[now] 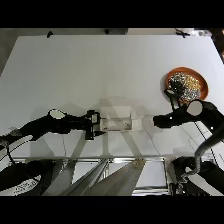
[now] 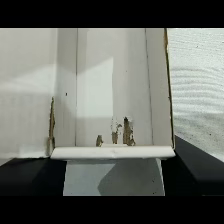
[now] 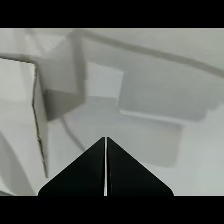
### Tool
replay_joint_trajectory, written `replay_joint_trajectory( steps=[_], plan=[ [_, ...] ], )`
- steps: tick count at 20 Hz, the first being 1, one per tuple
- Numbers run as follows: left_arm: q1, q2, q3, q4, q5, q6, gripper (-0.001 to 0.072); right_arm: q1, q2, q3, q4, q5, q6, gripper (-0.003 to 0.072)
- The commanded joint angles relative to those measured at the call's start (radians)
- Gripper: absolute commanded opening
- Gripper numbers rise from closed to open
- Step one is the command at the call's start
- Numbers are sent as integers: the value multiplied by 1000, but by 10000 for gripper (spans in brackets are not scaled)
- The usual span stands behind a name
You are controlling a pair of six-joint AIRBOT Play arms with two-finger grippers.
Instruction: Fold the box and place the chain.
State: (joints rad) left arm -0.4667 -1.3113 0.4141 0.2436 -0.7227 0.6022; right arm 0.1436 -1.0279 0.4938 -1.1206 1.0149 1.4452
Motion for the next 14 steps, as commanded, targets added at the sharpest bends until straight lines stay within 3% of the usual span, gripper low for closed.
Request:
replay_joint_trajectory(
  steps=[1,3,14],
  plan=[
    [1,-1,1,0,0,0,112,-8,-74,-35,269,-70,-180,8],
    [1,-1,1,0,0,0,112,-8,-88,-35,336,-88,-233,8],
    [1,-1,1,0,0,0,112,-8,-88,-120,388,-135,-343,8]
  ],
)
